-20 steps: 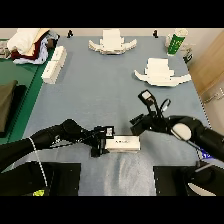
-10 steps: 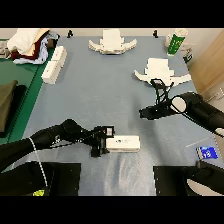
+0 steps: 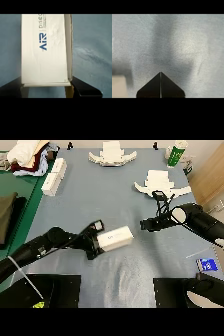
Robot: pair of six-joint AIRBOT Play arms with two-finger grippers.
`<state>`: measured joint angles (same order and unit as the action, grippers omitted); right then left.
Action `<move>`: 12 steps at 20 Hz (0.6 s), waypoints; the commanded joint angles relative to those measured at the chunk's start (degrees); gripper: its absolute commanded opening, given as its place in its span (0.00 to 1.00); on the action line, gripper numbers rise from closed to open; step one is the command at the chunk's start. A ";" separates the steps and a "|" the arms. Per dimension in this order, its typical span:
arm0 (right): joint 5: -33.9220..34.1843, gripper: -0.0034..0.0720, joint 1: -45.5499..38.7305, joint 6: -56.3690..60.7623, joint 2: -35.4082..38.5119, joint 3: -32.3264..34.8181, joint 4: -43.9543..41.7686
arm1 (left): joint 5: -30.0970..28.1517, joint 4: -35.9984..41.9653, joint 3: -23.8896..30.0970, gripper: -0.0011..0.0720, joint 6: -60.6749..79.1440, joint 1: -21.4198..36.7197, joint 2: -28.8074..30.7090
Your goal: Fold the box.
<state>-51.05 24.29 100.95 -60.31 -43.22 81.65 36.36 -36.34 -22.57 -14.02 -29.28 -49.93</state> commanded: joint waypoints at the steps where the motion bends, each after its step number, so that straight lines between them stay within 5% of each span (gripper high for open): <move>1: -0.11 0.05 -0.02 0.13 -0.02 -0.02 0.00 | -1.18 -16.00 -0.11 0.72 -26.32 13.73 6.54; 4: -0.11 0.05 -0.02 0.13 -0.02 -0.02 0.00 | -7.48 -22.67 -0.98 0.72 -38.07 32.04 5.20; 7: -0.11 0.05 -0.02 0.13 -0.02 -0.02 0.00 | -7.82 -22.75 -6.27 0.72 -37.86 45.18 -2.03; 12: -0.11 0.05 -0.02 0.13 -0.02 -0.02 0.00 | -2.78 -25.88 -19.34 0.72 -37.81 52.96 -19.96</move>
<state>-51.13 24.29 101.08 -60.31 -43.22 81.67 31.53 -59.35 -35.57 -50.28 18.68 -61.45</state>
